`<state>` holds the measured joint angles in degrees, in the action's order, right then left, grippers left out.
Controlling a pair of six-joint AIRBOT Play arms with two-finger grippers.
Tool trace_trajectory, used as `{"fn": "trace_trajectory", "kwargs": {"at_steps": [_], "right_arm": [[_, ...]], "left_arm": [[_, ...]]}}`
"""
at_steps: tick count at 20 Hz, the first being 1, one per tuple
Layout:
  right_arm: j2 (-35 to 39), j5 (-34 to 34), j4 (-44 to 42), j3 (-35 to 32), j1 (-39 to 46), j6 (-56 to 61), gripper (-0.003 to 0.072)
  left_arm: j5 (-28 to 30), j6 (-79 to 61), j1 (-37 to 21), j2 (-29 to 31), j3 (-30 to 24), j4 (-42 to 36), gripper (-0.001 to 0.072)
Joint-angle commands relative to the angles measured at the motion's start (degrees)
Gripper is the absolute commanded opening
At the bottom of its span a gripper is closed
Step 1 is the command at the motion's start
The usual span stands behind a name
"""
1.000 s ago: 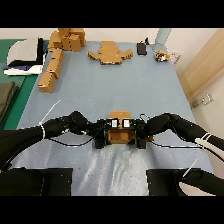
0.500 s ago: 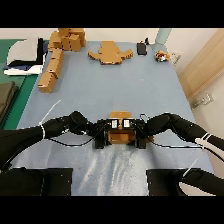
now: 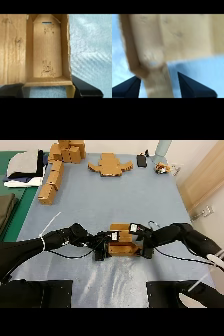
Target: Fold the box.
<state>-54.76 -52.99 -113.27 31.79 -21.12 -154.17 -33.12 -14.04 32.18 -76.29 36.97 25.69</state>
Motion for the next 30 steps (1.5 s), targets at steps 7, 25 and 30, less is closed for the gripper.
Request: {"fn": "trace_trajectory", "kwargs": {"at_steps": [7, 25, 30], "right_arm": [[15.3, -12.6, -3.5, -0.2, 1.5, 56.5, 0.0469], [-11.3, 2.5, -19.1, 15.1, -2.8, 55.7, 0.0006], [-22.9, 2.3, -18.5, 15.7, -3.1, 51.2, 0.0006]], "left_arm": [[0.0, 0.0, 0.0, 0.0, 0.0, 0.0, 0.0475], [0.0, 0.0, 0.0, 0.0, 0.0, 0.0, 0.0475], [0.0, 0.0, 0.0, 0.0, 0.0, 0.0, 0.0474]]}}
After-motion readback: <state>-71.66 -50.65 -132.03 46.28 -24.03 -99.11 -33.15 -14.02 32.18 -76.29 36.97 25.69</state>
